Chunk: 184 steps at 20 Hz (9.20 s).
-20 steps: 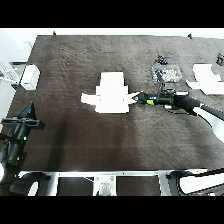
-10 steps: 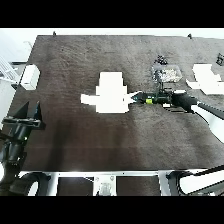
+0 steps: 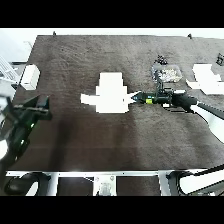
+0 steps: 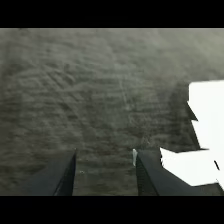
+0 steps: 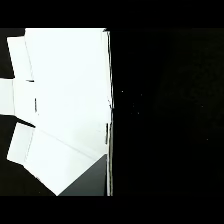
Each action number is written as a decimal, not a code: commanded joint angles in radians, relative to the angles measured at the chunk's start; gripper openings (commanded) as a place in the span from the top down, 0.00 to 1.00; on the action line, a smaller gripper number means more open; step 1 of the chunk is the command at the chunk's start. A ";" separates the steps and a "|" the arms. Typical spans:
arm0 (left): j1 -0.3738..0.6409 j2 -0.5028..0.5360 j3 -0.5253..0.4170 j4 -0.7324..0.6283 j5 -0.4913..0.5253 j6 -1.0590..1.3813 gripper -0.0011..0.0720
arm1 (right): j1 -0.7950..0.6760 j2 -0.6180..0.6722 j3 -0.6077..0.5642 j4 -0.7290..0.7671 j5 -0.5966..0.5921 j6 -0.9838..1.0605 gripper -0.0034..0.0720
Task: Fold the box and place the chain.
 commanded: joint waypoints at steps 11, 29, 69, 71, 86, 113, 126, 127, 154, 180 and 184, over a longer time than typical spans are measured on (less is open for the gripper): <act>0.000 -0.884 0.642 0.278 -0.463 -0.234 0.41 | 0.000 -0.001 0.001 0.004 -0.007 0.001 0.95; 0.000 -1.697 1.741 0.652 -1.274 -0.848 0.41 | 0.001 -0.001 0.001 0.004 -0.008 0.000 0.95; -0.047 -1.808 1.741 0.454 -1.229 -0.790 0.51 | 0.001 -0.015 0.000 0.003 -0.008 -0.011 0.95; -0.047 -1.808 1.741 0.442 -1.226 -0.789 0.51 | 0.001 -0.015 0.000 0.003 -0.008 -0.010 0.95; -0.047 -1.810 1.741 0.413 -1.268 -0.689 0.96 | -0.008 -0.015 0.001 0.004 -0.003 -0.020 0.82; -0.028 -1.687 1.345 0.043 -1.251 0.424 0.97 | -0.241 0.035 -0.047 0.132 0.091 -0.221 0.40; -0.061 -1.687 1.345 0.157 -1.191 0.493 0.97 | -0.242 0.036 -0.093 0.171 0.090 -0.267 0.39; -0.061 -1.687 1.345 0.162 -1.179 0.504 0.96 | -0.242 0.036 -0.093 0.177 0.090 -0.273 0.39; -0.060 -1.694 1.345 0.179 -1.180 0.493 0.96 | 0.096 0.247 -0.148 -0.397 0.009 -0.793 0.28; -0.060 -1.693 1.345 0.179 -1.191 0.492 0.96 | 0.275 0.247 -0.179 -0.452 -0.426 -0.778 0.24; -0.060 -1.693 1.345 0.180 -1.191 0.492 0.96 | 0.273 0.248 -0.156 -0.452 -0.426 -0.778 0.19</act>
